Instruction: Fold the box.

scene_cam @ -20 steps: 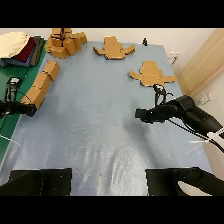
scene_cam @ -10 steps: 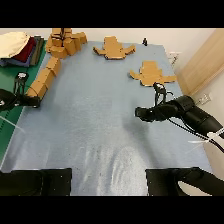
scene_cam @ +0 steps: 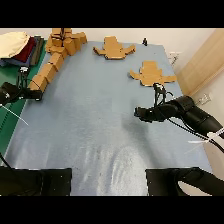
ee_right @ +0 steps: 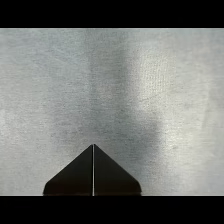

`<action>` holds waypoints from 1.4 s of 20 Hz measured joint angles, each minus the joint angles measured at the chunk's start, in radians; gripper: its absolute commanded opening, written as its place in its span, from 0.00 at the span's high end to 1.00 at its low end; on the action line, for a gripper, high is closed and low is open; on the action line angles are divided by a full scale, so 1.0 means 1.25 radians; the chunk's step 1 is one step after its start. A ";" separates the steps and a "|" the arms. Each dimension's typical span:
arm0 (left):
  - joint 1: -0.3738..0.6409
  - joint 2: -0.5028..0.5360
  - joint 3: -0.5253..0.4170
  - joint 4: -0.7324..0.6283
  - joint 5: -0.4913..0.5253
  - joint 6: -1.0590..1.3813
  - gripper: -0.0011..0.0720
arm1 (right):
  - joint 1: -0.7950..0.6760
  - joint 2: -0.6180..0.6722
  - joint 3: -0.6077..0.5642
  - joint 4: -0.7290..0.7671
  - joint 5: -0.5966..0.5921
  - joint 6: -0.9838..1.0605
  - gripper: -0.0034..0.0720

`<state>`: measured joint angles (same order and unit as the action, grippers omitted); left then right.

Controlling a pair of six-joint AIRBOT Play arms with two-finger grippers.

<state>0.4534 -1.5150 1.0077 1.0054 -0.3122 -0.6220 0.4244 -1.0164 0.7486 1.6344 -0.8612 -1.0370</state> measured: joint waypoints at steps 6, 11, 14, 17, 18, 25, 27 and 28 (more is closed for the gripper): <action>-0.001 -0.004 0.005 -0.004 0.009 -0.005 0.27 | 0.000 0.000 0.000 0.003 0.000 0.000 0.95; -0.002 -0.004 0.005 -0.005 -0.003 -0.006 0.03 | 0.000 0.000 0.000 0.003 0.000 0.000 0.95; -0.002 -0.004 0.005 -0.005 -0.016 -0.031 0.03 | 0.000 0.000 0.000 0.003 0.000 0.000 0.95; -0.002 0.002 0.005 -0.002 -0.054 -0.047 0.03 | 0.000 0.000 0.000 0.003 0.000 0.000 0.95; 0.001 0.008 0.005 0.001 -0.077 -0.052 0.03 | 0.000 0.000 0.000 0.003 0.000 0.000 0.95; 0.032 0.121 0.069 0.137 -0.364 -0.216 0.03 | 0.000 0.000 0.000 -0.001 -0.029 0.000 0.95; 0.036 0.157 0.111 0.180 -0.488 -0.274 0.51 | 0.000 0.000 0.000 -0.005 -0.035 -0.001 0.95; 0.036 0.173 0.133 0.182 -0.550 -0.299 0.93 | 0.000 -0.001 0.001 -0.007 -0.038 -0.007 0.95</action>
<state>0.4980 -1.2987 1.1744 1.2335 -1.0000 -0.9955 0.4240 -1.0176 0.7494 1.6260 -0.9089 -1.0458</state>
